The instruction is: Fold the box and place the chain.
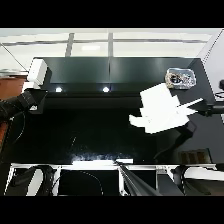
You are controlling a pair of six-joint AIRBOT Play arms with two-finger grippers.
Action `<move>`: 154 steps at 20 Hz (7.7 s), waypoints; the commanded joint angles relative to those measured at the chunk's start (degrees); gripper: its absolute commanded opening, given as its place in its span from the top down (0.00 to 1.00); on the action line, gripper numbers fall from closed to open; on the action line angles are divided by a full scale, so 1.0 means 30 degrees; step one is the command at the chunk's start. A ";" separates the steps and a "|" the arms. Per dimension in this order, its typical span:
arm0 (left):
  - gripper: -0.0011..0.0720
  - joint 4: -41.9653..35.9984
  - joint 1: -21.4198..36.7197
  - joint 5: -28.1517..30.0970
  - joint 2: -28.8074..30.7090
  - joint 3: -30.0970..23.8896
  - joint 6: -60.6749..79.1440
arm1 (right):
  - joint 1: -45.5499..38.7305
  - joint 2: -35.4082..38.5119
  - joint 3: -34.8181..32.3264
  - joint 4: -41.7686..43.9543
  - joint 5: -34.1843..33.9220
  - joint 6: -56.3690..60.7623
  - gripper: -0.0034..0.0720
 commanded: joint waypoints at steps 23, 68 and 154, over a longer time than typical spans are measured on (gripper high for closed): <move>0.02 -0.8211 -0.8619 -0.4182 -1.3100 -0.2579 0.7949 | 1.6123 1.7413 -1.3806 0.1093 -1.3755 0.0175 0.89; 0.95 -0.0444 -1.4353 -0.6353 -1.7187 0.5049 1.3682 | 1.4790 1.7413 -0.7978 -0.9530 -1.3435 0.1377 0.02; 0.95 0.2368 -1.6728 -0.1064 -1.6553 0.5202 1.7915 | 2.4487 1.0579 -0.9653 -0.4095 -1.7194 -1.0928 0.02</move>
